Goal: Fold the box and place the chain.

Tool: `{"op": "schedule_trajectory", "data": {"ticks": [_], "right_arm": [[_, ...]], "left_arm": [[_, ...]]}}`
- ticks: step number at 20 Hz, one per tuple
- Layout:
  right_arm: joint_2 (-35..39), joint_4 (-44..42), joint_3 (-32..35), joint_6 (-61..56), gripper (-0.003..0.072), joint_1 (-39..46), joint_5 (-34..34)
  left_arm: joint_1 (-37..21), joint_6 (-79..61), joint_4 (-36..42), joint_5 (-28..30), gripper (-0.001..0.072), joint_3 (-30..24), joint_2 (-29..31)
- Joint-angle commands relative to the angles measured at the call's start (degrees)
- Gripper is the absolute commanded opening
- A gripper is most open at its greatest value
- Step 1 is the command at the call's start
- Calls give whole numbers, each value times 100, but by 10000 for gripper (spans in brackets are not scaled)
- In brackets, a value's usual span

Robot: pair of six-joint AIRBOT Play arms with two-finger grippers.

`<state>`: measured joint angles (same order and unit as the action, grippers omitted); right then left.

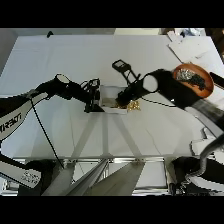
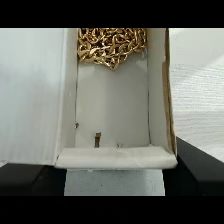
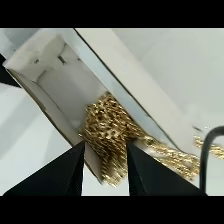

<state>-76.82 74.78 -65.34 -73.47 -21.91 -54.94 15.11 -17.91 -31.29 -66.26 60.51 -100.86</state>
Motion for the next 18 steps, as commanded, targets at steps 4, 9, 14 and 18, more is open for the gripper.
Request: {"op": "schedule_trajectory", "data": {"ticks": [4, 9, 14, 18], "right_arm": [[540, -50, 254, 2715, 422, 1386, -846], [7, -415, 597, 5681, 570, 1775, -697], [-643, -704, 597, 6371, 656, 1757, -142], [-999, -789, 597, 6371, 657, 1528, 284]], "left_arm": [[0, -2, -2, 4, 396, 0, -2], [0, -2, -2, 2, 396, 0, -2], [0, -2, -2, 2, 396, 0, -2], [0, -2, -2, 2, 396, 0, -2]]}}
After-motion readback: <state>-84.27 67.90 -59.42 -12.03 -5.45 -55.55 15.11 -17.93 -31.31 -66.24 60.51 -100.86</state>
